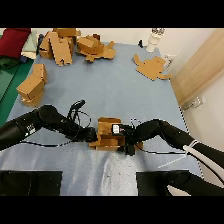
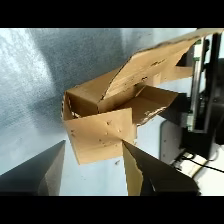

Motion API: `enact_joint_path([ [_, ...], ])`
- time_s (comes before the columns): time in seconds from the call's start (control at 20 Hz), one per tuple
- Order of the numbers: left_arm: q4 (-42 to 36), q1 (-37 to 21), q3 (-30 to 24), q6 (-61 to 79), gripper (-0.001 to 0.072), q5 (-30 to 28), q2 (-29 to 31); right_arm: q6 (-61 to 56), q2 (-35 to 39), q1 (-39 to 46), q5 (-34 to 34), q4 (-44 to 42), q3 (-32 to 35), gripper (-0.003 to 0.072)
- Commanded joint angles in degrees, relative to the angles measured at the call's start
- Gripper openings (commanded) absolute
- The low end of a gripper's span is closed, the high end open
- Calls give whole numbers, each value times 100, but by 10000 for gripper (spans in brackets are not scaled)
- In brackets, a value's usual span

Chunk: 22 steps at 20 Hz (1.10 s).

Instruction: Fold the box.

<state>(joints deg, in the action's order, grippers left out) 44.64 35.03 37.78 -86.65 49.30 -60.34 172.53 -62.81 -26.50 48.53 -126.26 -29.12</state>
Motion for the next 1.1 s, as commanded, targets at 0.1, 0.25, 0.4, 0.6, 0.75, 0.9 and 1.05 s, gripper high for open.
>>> enact_joint_path([
  [0.1,1853,776,503,-2505,541,-170,-87,0,2,-4,4,2,4,521],
  [0.25,1921,1141,693,-3021,541,-280,-380,0,2,-4,4,0,4,520],
  [0.4,2286,1443,979,-3438,540,-278,-697,0,2,-4,9,2,4,520],
  [0.6,2905,1644,1292,-4186,540,-15,-839,0,2,-4,7,2,4,521],
  [0.75,3335,1897,1471,-4651,540,369,-966,0,2,-4,9,0,4,521],
  [0.9,3746,2151,1550,-5182,539,608,-1071,0,2,-4,4,0,4,521],
  [1.05,3829,2293,1550,-5530,539,516,-1088,0,2,-4,7,0,4,521],
])
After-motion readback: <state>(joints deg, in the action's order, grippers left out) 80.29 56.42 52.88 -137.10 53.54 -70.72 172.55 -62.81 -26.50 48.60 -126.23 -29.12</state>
